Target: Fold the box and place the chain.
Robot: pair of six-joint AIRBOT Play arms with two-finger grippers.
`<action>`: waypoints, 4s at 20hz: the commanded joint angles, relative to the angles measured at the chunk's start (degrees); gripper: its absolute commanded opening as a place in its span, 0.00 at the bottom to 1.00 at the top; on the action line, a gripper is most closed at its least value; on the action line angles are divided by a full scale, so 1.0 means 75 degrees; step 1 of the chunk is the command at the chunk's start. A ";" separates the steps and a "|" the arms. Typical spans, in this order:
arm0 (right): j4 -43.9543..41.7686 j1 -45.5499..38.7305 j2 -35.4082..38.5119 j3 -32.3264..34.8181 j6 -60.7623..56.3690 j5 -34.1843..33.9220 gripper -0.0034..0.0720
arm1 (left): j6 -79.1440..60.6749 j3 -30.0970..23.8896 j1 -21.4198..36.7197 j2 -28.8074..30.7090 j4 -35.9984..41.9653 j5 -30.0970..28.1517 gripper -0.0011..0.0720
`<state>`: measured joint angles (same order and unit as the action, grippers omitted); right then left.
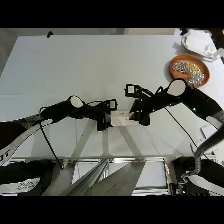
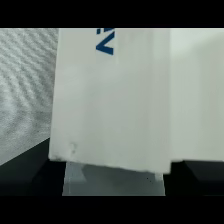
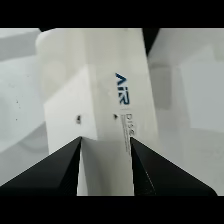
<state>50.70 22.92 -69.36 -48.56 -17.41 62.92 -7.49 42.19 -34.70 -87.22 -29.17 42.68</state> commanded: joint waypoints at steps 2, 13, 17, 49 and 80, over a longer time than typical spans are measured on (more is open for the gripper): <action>0.0023 0.0271 0.0023 0.0006 -0.0020 -0.0338 0.50 | 0.0000 -0.0006 -0.0006 0.0006 0.0000 0.0000 0.47; 0.0437 0.0268 -0.0012 0.0006 -0.0105 -0.0956 0.49 | 0.0000 -0.0006 -0.0006 0.0006 0.0000 0.0000 0.47; 0.0437 0.0268 -0.0015 0.0006 -0.0230 -0.1233 0.43 | 0.0000 -0.0006 -0.0003 0.0006 0.0000 0.0000 0.47; 0.0160 0.0571 0.0370 0.0729 -0.0017 -0.1300 0.69 | 0.0000 -0.0006 -0.0003 0.0006 0.0000 0.0000 0.47; -0.5662 -0.1055 -0.0796 0.2999 0.2955 -0.1078 0.06 | 0.0000 -0.0006 -0.0006 0.0006 0.0000 0.0000 0.47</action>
<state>5.45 14.92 -74.70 -26.50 5.13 56.51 -7.51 42.17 -34.70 -87.22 -29.17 42.68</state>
